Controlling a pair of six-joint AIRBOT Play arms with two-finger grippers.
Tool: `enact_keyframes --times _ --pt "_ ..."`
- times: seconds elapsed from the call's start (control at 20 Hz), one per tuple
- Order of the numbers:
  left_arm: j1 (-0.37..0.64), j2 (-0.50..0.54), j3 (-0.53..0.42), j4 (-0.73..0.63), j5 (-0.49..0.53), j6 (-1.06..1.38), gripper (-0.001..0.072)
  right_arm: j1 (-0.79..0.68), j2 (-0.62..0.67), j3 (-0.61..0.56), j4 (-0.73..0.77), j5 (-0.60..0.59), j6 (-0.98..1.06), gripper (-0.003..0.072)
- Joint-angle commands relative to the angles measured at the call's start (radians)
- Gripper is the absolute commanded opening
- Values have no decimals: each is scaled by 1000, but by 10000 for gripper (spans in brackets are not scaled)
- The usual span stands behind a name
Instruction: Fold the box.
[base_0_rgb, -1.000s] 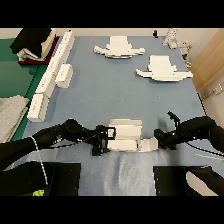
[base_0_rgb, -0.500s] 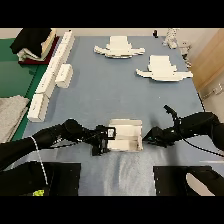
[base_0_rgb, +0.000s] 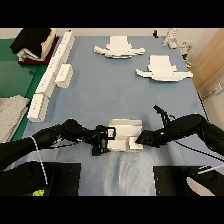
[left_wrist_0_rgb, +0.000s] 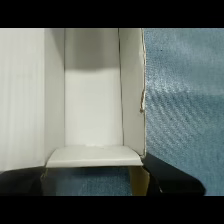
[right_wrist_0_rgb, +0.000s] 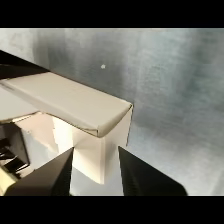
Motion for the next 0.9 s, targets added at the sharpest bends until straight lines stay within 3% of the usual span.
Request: enact_keyframes --times 0.0,0.3,0.55,0.85 --pt "0 0 1 0 0 0 599 141 0 29 -196 126 236 464" --pt "0 0 1 0 0 0 599 359 -73 154 -492 134 599 463" --pt "0 0 1 0 0 0 599 526 -247 322 -748 -51 858 462" --pt "0 0 1 0 0 0 599 639 -324 376 -828 -119 1044 462"
